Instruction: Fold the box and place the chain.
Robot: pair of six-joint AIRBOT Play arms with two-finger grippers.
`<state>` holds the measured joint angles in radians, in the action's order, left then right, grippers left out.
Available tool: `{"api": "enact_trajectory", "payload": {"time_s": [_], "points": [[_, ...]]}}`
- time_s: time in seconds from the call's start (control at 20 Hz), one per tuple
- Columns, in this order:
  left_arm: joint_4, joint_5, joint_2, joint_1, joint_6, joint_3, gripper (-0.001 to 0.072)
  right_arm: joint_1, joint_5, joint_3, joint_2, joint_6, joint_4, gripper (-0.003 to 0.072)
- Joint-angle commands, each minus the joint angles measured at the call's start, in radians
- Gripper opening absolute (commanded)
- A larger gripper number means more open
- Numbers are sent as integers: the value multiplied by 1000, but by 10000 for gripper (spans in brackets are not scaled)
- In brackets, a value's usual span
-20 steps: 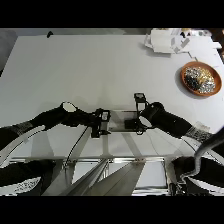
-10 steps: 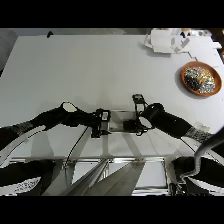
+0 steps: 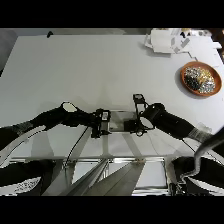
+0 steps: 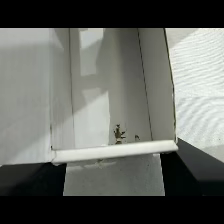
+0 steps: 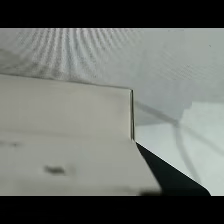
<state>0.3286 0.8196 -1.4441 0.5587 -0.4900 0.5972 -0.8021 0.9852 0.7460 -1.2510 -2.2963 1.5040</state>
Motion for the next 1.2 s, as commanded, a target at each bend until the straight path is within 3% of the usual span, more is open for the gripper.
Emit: {"api": "enact_trajectory", "payload": {"time_s": [0.0, 0.15, 0.25, 0.55, 0.75, 0.8, 0.85, 0.9, 1.15], "points": [[0, 0, 0, 0, 0, 0, 150, 0, 96, 0, 71, -2, 43, 296], [0, 0, 0, 0, 0, 0, 150, 0, 263, 0, 152, 5, 106, 321], [0, 0, 0, 0, 0, 0, 150, 0, 310, 0, 222, 93, 142, 323], [0, 0, 0, 0, 0, 0, 150, 169, 303, 0, 472, 345, 20, 323], [0, 1, 0, 0, 0, 0, 150, 372, 298, -1, 518, 556, -170, 324], [0, 3, 0, 0, 0, 0, 150, 391, 283, -5, 509, 595, -222, 351], [0, 3, 0, 0, 0, 0, 150, 393, 242, -18, 499, 631, -272, 468], [0, 3, 0, 0, 0, 0, 150, 393, 187, -40, 491, 656, -318, 528], [0, 6, 0, 0, 0, 0, 150, 351, -111, -266, 470, 638, -423, 528]]}}
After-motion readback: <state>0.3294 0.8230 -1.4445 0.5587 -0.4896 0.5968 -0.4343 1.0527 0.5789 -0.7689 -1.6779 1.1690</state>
